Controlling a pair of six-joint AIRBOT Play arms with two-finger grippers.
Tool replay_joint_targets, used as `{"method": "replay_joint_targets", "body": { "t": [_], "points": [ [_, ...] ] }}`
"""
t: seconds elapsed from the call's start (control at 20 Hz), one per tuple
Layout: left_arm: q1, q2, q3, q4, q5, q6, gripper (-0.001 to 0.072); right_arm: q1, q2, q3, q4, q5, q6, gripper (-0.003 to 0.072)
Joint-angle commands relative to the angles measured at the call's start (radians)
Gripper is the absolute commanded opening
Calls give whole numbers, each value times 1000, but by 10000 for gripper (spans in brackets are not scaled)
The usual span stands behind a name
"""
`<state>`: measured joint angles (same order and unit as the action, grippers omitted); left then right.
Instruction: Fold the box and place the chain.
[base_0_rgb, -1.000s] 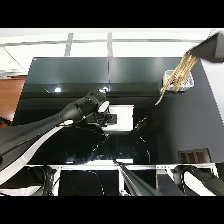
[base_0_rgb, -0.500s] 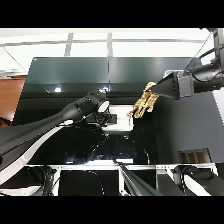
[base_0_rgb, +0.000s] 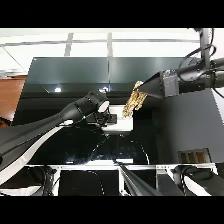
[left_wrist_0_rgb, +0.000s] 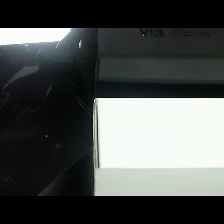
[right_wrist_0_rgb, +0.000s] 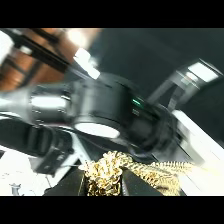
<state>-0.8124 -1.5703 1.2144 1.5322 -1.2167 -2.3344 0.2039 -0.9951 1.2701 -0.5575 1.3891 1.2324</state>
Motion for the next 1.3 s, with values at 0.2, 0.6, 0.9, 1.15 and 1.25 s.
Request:
{"method": "replay_joint_targets", "body": {
  "t": [0.2, 0.6, 0.9, 1.15, 1.25],
  "points": [
    [1, 0, 1, 0, 0, 0, 27, 44, -1, -235, -125, -118, 35, 9],
    [1, 0, 1, 0, 0, 0, 27, 116, -46, -329, -92, -261, 47, 13],
    [1, 0, 1, 0, 2, 0, 27, 117, -113, -409, -105, -341, 79, 17],
    [1, 0, 1, 1, 2, 0, 27, 174, -190, -412, -109, -352, 92, 291],
    [1, 0, 1, 0, 1, 0, 27, 151, -186, -411, -135, -321, 94, 380]
  ]
}}
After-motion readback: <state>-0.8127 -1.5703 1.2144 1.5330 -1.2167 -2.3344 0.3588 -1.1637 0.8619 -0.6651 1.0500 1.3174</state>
